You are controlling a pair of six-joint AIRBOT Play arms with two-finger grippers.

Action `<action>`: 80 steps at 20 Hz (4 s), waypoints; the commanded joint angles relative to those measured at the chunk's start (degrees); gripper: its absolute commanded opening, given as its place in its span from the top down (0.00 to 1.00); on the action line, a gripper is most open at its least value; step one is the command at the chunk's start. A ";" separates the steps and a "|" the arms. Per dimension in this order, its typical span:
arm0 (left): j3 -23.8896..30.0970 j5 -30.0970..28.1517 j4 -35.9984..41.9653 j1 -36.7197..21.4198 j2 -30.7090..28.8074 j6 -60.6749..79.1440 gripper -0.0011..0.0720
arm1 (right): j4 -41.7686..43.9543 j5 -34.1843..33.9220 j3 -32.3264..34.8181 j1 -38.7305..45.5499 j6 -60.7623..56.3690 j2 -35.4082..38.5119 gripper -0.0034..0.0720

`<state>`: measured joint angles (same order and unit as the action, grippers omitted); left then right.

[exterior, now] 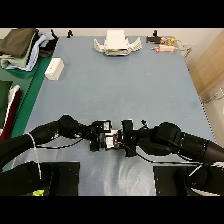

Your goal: Fold the box.

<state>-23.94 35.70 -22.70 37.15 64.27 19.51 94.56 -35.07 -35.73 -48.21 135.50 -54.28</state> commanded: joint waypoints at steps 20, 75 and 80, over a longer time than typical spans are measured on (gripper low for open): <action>-0.04 -0.17 -0.02 0.02 0.02 0.00 0.34 | 3.23 -1.46 -0.85 0.04 -4.74 4.31 0.74; -0.04 -0.17 -0.02 0.02 0.02 0.00 0.34 | 9.86 -0.59 -0.26 0.57 -5.66 -4.22 0.95; -0.04 -0.17 -0.02 0.02 0.02 0.00 0.34 | 9.86 -1.01 -0.26 0.57 -5.68 -4.57 0.95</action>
<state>-23.92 35.48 -22.83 37.21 64.27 19.51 104.55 -35.20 -36.03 -47.59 129.84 -58.57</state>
